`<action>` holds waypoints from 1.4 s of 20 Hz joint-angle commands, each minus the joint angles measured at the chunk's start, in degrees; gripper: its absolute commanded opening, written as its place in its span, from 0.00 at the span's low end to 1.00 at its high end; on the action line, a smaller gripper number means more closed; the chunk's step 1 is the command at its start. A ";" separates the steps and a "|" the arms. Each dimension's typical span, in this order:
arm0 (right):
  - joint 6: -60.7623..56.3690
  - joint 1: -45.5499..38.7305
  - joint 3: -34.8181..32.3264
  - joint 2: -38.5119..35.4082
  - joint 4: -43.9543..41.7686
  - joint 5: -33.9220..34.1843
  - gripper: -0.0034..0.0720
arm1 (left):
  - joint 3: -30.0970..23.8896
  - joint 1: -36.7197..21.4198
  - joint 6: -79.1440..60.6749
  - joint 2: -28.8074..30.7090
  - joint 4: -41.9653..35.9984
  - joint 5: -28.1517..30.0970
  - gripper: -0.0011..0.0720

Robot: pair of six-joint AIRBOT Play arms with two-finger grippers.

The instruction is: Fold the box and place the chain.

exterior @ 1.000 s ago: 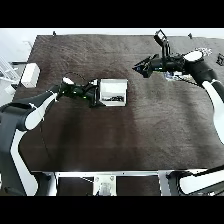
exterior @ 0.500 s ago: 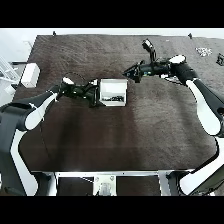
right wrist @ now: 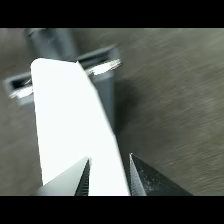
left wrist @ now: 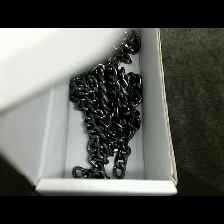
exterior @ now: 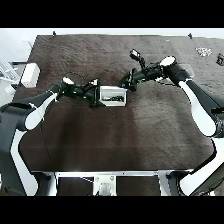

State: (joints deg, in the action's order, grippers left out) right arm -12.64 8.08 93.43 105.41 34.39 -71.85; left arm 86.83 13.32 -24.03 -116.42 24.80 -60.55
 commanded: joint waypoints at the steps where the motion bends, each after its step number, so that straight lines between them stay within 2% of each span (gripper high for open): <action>1: -1.51 0.57 0.04 0.00 2.29 -3.21 0.45 | -0.02 0.00 0.00 0.02 0.02 0.02 0.51; 3: -1.49 0.79 0.04 0.00 2.19 -3.30 0.48 | -0.02 0.00 0.00 0.02 0.02 0.04 0.51; 4: -1.46 0.94 0.04 0.00 2.16 -3.50 0.55 | -0.02 0.00 0.00 0.02 0.02 0.02 0.51; 9: -1.44 2.23 0.02 0.00 2.10 -4.90 0.55 | -0.02 0.00 0.02 0.02 0.02 0.02 0.51; 28: -0.17 2.97 -0.50 1.33 2.14 -1.03 0.52 | -0.02 0.00 0.00 0.02 0.02 0.02 0.52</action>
